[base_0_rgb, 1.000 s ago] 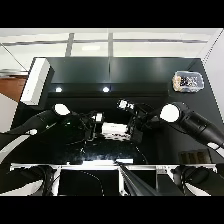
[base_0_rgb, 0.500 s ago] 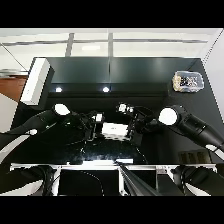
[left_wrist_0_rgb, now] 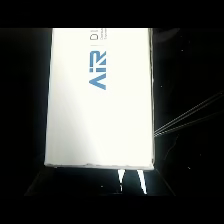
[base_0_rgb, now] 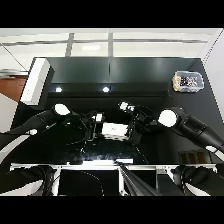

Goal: Fold the box and place the chain.

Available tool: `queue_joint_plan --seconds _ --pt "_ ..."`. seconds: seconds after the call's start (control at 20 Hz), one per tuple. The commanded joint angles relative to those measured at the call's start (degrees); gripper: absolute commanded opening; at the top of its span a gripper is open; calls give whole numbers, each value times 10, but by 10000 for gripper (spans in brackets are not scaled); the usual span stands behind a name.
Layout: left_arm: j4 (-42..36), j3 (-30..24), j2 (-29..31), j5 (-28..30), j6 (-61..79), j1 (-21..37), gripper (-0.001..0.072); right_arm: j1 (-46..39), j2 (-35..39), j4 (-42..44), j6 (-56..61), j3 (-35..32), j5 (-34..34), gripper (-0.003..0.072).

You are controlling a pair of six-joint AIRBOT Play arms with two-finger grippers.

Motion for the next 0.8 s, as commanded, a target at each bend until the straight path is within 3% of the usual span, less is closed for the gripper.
queue_joint_plan --seconds 0.0,0.1,0.15,0.2,0.25,0.45,0.75 --pt "0 0 0 0 0 0 503 -9 29 2 69 9 25 379" --pt "0 0 0 0 0 0 503 -30 58 2 149 9 58 377" --pt "0 0 0 0 0 0 503 -40 68 6 203 9 74 315" --pt "0 0 0 0 0 0 503 -46 70 21 254 6 86 102" --pt "0 0 0 0 0 0 503 -46 68 48 289 -2 80 22" --pt "0 0 0 0 0 0 503 -30 43 225 306 -70 -42 21" --pt "0 0 0 0 0 0 503 -30 -29 245 305 -78 -99 21"
